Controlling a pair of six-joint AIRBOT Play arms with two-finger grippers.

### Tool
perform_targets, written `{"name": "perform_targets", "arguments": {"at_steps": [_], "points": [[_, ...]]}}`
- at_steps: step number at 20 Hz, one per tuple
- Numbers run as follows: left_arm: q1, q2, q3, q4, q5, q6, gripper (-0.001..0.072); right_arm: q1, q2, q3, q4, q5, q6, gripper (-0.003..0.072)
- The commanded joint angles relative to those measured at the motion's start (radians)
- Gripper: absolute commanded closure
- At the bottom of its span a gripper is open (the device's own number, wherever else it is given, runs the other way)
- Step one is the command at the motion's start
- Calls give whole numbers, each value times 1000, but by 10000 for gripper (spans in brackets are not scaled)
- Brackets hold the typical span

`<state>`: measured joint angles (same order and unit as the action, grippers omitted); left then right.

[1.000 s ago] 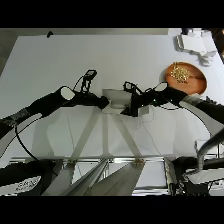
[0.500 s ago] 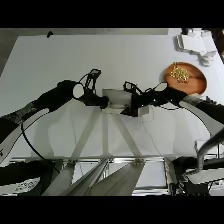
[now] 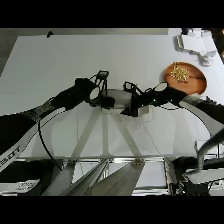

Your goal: Fold the box and place the chain.

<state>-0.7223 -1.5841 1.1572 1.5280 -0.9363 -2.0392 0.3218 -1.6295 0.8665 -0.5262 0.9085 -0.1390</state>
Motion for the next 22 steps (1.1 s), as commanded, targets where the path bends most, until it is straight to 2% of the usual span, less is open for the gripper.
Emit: {"name": "perform_targets", "arguments": {"at_steps": [1,3,4,6,7,11,13,14,15,16,17,18,20,22], "points": [[-23,-23,14,65,-29,-141,274,1,0,0,0,0,1,114],[-34,-34,14,81,-45,-172,333,1,0,0,0,0,1,114],[-39,-37,14,82,-43,-172,400,1,0,0,0,0,0,114],[-44,-37,14,84,-22,-172,569,1,0,0,0,0,0,114],[-45,-36,14,84,-11,-172,684,1,0,0,0,0,0,114],[-43,-35,14,77,-13,-172,700,1,0,0,0,0,0,114],[-35,-26,14,75,-18,-172,648,1,0,0,0,0,0,114],[-29,-15,14,73,-20,-172,545,1,0,0,0,0,0,114],[-19,1,14,73,-22,-160,384,1,0,0,0,0,0,114],[-6,24,14,73,-27,-159,274,1,0,0,0,0,1,114],[8,48,14,69,-40,-155,196,1,0,0,0,0,1,114],[27,77,14,51,-57,-129,172,1,0,0,0,0,0,114],[76,131,14,-40,-92,-16,172,1,0,0,0,0,0,114],[145,178,14,-240,-124,158,172,1,0,0,0,0,0,114]]}}
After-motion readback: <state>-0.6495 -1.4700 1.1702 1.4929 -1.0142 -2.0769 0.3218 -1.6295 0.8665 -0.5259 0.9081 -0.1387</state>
